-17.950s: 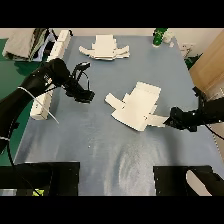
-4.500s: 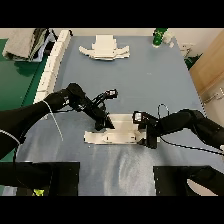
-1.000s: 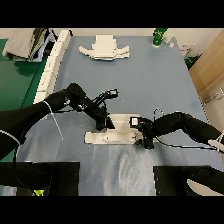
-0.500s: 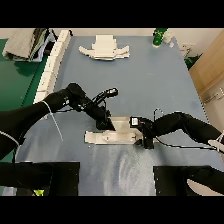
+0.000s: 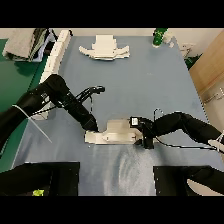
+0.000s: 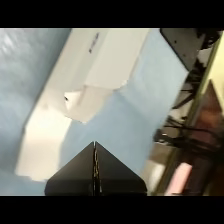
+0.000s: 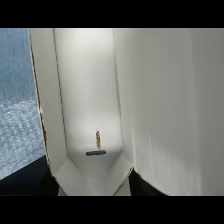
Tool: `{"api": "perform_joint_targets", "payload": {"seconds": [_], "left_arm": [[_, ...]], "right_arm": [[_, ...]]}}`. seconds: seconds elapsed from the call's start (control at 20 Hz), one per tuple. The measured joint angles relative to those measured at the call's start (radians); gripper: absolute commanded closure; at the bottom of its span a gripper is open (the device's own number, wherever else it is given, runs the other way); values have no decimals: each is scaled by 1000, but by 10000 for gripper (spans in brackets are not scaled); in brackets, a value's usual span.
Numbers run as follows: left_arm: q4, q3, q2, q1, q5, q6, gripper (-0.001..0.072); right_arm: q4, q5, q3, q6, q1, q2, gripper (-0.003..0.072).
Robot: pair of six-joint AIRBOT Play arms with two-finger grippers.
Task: Fold the box.
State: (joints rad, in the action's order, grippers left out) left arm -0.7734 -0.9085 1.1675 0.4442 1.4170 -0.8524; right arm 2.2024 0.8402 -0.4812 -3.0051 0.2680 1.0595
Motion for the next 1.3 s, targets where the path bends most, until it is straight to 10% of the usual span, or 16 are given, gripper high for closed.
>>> {"api": "perform_joint_targets", "payload": {"seconds": [0.6,1.3], "left_arm": [[172,15,79,191,-568,-484,699],[115,-9,181,150,-638,-579,700]], "right_arm": [[0,-1,0,0,0,0,124],[1,-1,0,0,-1,0,125]]}}
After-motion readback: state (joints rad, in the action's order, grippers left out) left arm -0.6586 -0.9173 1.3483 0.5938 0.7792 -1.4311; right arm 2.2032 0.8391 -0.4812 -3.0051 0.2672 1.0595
